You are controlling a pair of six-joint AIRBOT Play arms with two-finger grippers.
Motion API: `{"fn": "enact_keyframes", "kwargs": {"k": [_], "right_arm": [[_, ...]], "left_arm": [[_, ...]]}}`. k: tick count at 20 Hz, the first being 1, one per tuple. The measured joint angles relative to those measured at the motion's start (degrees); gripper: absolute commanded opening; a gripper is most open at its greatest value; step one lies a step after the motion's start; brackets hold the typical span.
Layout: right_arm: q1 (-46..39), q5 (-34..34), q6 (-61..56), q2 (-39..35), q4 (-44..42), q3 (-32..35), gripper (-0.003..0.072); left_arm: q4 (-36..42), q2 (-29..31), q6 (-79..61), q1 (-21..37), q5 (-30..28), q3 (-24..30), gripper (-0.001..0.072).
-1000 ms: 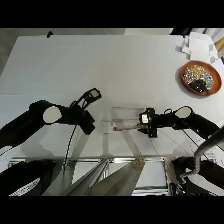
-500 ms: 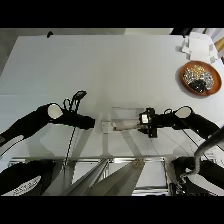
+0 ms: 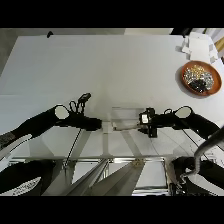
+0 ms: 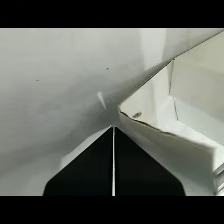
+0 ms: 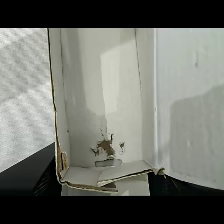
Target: Fold the box and place the chain.
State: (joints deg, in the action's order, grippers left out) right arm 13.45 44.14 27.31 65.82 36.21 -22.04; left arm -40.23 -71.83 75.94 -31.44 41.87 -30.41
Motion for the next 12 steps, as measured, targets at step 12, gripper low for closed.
{"fn": "enact_keyframes", "kwargs": {"k": [12], "right_arm": [[0.0,0.0,0.0,0.0,0.0,0.0,0.0319]], "left_arm": [[4.9,0.8,-3.8,-3.5,0.4,-3.8,0.0016]]}}
